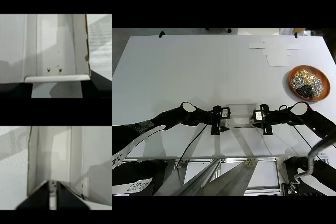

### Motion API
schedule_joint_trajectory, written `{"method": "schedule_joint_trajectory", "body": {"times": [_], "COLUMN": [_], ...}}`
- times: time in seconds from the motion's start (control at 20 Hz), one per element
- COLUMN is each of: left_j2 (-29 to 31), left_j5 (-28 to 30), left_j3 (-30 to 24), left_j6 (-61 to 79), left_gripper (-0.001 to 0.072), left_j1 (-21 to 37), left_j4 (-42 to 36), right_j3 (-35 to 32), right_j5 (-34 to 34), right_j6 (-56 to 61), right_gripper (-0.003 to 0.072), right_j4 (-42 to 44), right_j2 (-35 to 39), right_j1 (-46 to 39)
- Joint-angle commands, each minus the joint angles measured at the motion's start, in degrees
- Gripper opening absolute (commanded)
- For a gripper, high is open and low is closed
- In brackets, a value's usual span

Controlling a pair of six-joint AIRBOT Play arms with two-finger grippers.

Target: Fold the box and place the chain.

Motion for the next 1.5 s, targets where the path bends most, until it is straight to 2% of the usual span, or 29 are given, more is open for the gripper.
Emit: {"method": "schedule_joint_trajectory", "body": {"times": [0.0, 0.1, 0.25, 0.5, 0.6, 0.7, 0.85, 1.0, 1.2, 1.45], "left_j2": [0.0, 0.0, 0.0, 0.0, 0.0, 0.0, 0.0, 0.0, 0.0, 0.0], "left_j5": [0.0, 0.0, 0.0, 0.0, 0.0, 0.0, 0.0, 0.0, 0.0, 0.0], "left_j3": [0.0, 0.0, 0.0, 0.0, 0.0, 0.0, 0.0, 0.0, 0.0, 0.0], "left_j6": [0.0, 0.0, 0.0, 0.0, 0.0, 0.0, 0.0, 0.0, 0.0, 0.0], "left_gripper": [0.0207, 0.0207, 0.0207, 0.0207, 0.0207, 0.0207, 0.0207, 0.0207, 0.0207, 0.0207], "left_j1": [0.0, 0.0, 0.0, 0.0, 0.0, 0.0, 0.0, 0.0, 0.0, 0.0], "left_j4": [0.0, 0.0, 0.0, 0.0, 0.0, 0.0, 0.0, 0.0, 0.0, 0.0], "right_j3": [0.0, 0.0, 0.0, 0.0, 0.0, 0.0, 0.0, 0.0, 0.0, 0.0], "right_j5": [0.7, 0.5, -1.6, -12.3, -15.1, -15.1, -11.6, -4.2, 2.3, 6.5], "right_j6": [12.0, 21.4, 35.5, 58.5, 66.7, 74.5, 87.6, 92.1, 92.2, 91.3], "right_gripper": [0.0018, 0.0018, 0.0018, 0.0017, 0.0017, 0.0017, 0.0017, 0.0017, 0.0017, 0.0017], "right_j4": [-9.9, -14.1, -13.4, -14.1, -14.1, -14.6, -20.7, -20.9, -19.1, -14.7], "right_j2": [3.0, 5.0, 8.2, 12.9, 13.5, 13.3, 11.9, 8.4, 1.9, -0.8], "right_j1": [0.0, 0.0, 0.0, -0.2, -2.6, -6.8, -11.5, -12.7, -12.7, -11.1]}}
